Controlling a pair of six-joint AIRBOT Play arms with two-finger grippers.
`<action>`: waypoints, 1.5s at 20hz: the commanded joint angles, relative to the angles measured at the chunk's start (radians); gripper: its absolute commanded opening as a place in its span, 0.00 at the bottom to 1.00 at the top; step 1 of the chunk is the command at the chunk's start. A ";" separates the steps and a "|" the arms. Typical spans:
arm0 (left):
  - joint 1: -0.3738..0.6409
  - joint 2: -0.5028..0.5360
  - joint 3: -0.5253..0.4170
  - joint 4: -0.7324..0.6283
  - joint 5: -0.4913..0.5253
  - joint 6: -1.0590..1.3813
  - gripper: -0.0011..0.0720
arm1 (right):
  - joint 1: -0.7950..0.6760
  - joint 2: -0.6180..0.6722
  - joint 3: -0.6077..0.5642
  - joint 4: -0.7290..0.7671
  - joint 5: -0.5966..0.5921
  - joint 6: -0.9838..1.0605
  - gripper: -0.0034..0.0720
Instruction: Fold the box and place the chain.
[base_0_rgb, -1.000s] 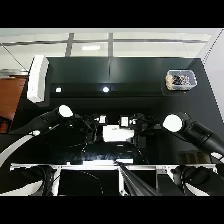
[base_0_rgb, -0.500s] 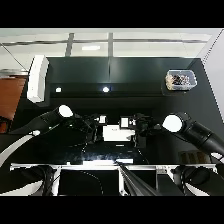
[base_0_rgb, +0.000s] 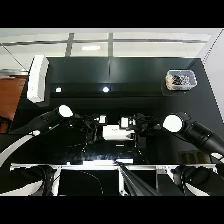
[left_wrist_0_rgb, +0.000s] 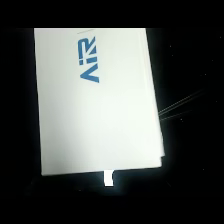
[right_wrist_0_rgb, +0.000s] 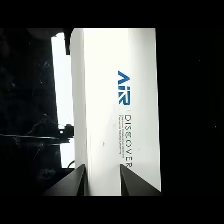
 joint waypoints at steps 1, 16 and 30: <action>0.000 0.000 0.000 0.000 0.000 0.000 0.76 | 0.000 0.000 0.008 -0.001 0.002 0.031 0.28; 0.000 0.000 0.000 0.000 0.000 0.000 0.76 | 0.000 0.000 0.062 -0.002 0.026 0.064 0.28; 0.000 -0.001 0.000 0.001 0.000 0.000 0.76 | -0.111 0.075 0.121 -0.026 0.193 0.224 0.99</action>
